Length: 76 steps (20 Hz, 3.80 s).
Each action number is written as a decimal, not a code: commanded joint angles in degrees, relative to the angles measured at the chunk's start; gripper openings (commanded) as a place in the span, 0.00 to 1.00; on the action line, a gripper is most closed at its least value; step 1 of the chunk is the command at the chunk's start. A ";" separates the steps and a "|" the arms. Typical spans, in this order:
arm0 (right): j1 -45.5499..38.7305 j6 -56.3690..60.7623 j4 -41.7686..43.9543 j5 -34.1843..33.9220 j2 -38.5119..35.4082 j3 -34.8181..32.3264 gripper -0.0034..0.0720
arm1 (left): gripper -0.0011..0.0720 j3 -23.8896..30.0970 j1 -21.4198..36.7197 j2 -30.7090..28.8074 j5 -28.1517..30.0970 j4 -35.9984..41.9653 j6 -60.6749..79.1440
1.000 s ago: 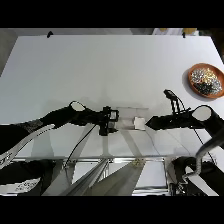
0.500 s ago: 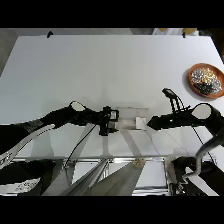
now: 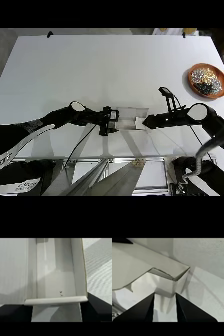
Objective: Fold the box and place the chain.
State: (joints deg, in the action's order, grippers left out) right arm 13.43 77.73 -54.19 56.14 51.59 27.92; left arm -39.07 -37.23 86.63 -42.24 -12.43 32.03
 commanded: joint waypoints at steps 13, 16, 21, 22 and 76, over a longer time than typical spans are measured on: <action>19.74 35.19 -24.24 -0.98 12.22 11.96 0.44 | 0.04 0.00 0.00 -0.02 0.02 -0.02 0.04; 21.44 42.40 -28.76 -0.76 12.41 11.96 0.44 | 0.04 0.00 0.00 -0.02 0.00 -0.02 0.04; 21.62 45.53 -30.01 -1.90 13.46 11.96 0.44 | 0.04 0.00 0.00 -0.02 0.02 -0.02 0.04; 21.62 45.51 -29.99 -2.05 14.14 11.96 0.44 | 0.04 0.00 0.00 -0.02 0.00 -0.02 0.04; 23.65 45.46 -32.89 -1.68 15.56 10.99 0.41 | 0.04 0.00 0.00 -0.02 0.02 -0.02 0.04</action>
State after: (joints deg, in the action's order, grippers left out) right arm 37.08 123.09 -85.78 54.43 68.16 38.85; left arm -39.07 -37.23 86.65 -42.26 -12.38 32.16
